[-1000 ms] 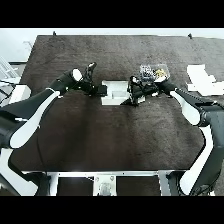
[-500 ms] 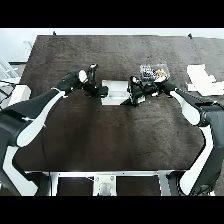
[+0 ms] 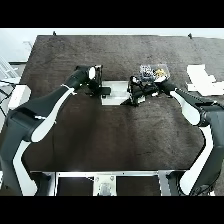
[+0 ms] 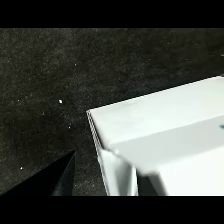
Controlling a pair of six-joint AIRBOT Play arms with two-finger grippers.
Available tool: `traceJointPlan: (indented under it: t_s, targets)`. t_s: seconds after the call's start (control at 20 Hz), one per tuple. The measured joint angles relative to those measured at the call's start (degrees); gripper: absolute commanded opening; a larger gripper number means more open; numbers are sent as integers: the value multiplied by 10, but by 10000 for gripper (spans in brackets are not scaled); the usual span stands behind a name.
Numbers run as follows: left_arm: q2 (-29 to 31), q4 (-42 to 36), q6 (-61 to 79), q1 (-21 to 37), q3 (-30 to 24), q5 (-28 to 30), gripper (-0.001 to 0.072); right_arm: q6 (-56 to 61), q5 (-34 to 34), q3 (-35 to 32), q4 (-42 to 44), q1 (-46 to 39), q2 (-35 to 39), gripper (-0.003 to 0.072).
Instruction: Fold the box and place the chain.
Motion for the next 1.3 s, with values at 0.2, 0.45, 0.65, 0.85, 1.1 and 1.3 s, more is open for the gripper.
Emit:
traceJointPlan:
  t_s: [0.2, 0.45, 0.65, 0.85, 1.1, 1.3]
  targets:
    - [-35, 32, -15, -14, 60, -49, 416, 0, 0, 0, 0, 0, 0, 439]
    - [-68, 68, -29, -23, 108, -89, 415, 0, 0, 0, 0, 0, 0, 439]
    - [-74, 85, -34, -25, 118, -100, 414, 0, 0, 0, 0, 0, 0, 439]
    - [-76, 94, -34, -28, 121, -103, 342, 0, 0, 0, 0, 0, 0, 439]
    - [-76, 101, -27, -33, 122, -99, 169, 0, 0, 0, 1, 0, 0, 439]
    - [-76, 106, -24, -35, 122, -95, 31, 1, 0, 0, 1, 0, 0, 439]
